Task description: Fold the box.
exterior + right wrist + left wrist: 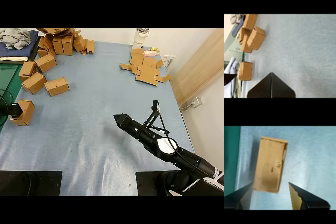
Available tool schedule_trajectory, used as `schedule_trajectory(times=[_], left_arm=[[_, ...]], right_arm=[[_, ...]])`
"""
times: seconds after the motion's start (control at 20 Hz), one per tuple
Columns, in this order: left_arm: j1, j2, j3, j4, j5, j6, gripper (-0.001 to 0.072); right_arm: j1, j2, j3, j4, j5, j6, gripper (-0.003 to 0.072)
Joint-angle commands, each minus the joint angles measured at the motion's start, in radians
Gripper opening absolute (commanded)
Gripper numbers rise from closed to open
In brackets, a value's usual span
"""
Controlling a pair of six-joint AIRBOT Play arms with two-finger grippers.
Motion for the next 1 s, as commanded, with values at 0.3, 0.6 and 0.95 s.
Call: schedule_trajectory(times=[0.3,0.6,0.95], left_arm=[[-0.282,0.178,0.035,-0.362,-0.182,0.017,0.0011],[-0.678,0.008,0.035,-0.482,-0.045,-0.003,0.0011],[-0.827,-0.138,0.065,-0.525,0.081,0.002,0.0012]], right_arm=[[-0.008,-0.029,0.009,-0.061,0.013,0.000,0.0002],[-0.204,-0.250,0.223,-0.327,0.340,0.000,0.0002],[-0.216,-0.366,0.382,-0.449,0.401,0.001,0.0002]])
